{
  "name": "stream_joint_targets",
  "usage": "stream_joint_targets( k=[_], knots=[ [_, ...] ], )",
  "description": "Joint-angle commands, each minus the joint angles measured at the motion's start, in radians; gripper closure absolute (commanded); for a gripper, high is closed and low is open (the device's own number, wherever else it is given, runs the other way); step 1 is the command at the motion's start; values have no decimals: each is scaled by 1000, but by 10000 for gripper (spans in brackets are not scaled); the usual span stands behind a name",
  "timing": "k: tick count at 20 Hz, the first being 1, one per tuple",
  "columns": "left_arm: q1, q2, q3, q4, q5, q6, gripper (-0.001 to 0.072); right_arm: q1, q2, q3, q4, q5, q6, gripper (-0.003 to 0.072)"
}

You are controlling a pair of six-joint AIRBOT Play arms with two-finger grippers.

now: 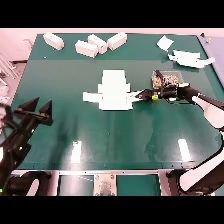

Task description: Fold the box and place the chain.

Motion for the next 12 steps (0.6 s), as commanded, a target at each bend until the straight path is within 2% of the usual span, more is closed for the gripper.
stream_joint_targets(
  k=[1, 5, 7, 12],
  knots=[
    [0, -272, 142, 45, -105, -1, 179, 1, 1, 18, 3, 4, 7, 691],
    [0, -592, 367, 80, -259, -4, 179, 2, 1, 22, 3, 5, 7, 690],
    [1, -708, 465, 106, -314, -26, 180, 2, 1, 22, 3, 5, 7, 690],
    [1, -939, 710, 389, -477, -308, 179, 8, 1, 22, 6, 5, 6, 690]
  ],
)
